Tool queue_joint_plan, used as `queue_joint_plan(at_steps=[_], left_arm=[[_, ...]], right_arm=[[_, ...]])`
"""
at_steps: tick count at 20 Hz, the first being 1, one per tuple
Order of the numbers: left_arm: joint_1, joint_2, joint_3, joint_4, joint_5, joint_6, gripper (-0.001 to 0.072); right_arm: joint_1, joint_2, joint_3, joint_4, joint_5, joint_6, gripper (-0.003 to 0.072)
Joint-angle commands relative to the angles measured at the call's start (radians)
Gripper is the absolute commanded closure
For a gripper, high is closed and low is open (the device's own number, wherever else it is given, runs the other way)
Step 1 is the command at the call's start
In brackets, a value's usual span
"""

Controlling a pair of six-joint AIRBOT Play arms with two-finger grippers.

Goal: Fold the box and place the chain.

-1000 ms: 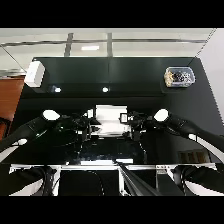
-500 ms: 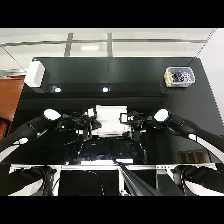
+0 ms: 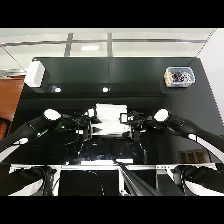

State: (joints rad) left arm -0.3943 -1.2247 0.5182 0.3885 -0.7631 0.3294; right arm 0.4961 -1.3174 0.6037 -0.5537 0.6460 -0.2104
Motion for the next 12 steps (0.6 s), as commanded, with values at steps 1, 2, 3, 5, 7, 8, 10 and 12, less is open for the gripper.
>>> queue_joint_plan(at_steps=[1,2,3,5,7,8,10,12], left_arm=[[0.012,0.015,0.011,0.053,-0.007,-0.048,0.0516],[0.031,0.044,0.033,0.133,-0.033,-0.138,0.0675],[0.056,0.08,0.06,0.223,-0.062,-0.248,0.0679],[0.132,0.168,0.118,0.442,-0.097,-0.563,0.0679],[0.228,0.243,0.154,0.628,-0.114,-0.816,0.0679],[0.291,0.275,0.154,0.688,-0.112,-0.961,0.068],[0.43,0.287,0.153,0.728,-0.161,-1.301,0.0679],[0.567,0.242,0.152,0.705,-0.3,-1.498,0.0679]], right_arm=[[0.0,0.0,0.001,0.0,0.001,0.0,0.0457],[0.0,0.0,0.001,0.0,0.001,0.0,0.0457],[0.0,0.0,0.001,0.0,0.001,0.0,0.0457],[0.0,0.0,0.001,0.0,0.001,0.0,0.0456],[0.0,0.0,0.001,0.0,0.001,0.001,0.0457],[0.0,0.0,0.001,0.0,0.001,0.0,0.0456],[0.0,0.0,0.001,0.0,0.001,0.001,0.0457],[0.0,0.0,0.001,0.001,0.001,0.001,0.0457]])
